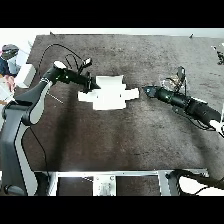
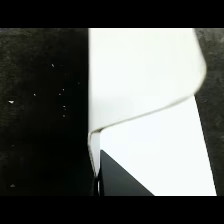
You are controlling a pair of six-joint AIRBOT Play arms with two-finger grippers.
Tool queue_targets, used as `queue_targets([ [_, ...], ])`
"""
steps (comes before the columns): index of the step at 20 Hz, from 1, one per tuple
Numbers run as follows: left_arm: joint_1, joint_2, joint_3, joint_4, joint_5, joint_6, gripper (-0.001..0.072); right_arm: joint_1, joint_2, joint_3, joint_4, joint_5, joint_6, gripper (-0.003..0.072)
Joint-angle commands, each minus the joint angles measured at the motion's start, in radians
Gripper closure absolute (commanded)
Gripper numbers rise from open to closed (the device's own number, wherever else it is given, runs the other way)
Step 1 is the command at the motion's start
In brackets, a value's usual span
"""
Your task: Fold the box and place the chain.
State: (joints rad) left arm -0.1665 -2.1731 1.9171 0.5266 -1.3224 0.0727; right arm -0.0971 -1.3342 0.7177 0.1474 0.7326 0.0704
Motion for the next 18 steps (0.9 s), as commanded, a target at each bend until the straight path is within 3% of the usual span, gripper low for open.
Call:
queue_targets([
  [1, 0.000, 0.000, 0.000, 0.006, 0.036, 0.089, 0.0697, -0.016, 0.004, 0.001, -0.010, -0.008, 0.000, 0.0283],
  [11, 0.000, -0.038, 0.000, 0.026, 0.013, 0.157, 0.0697, -0.016, 0.004, 0.001, -0.039, -0.014, -0.038, 0.0283],
  [18, 0.000, -0.043, 0.000, 0.065, 0.003, 0.164, 0.0697, 0.011, 0.004, 0.002, -0.039, -0.011, -0.262, 0.0250],
])
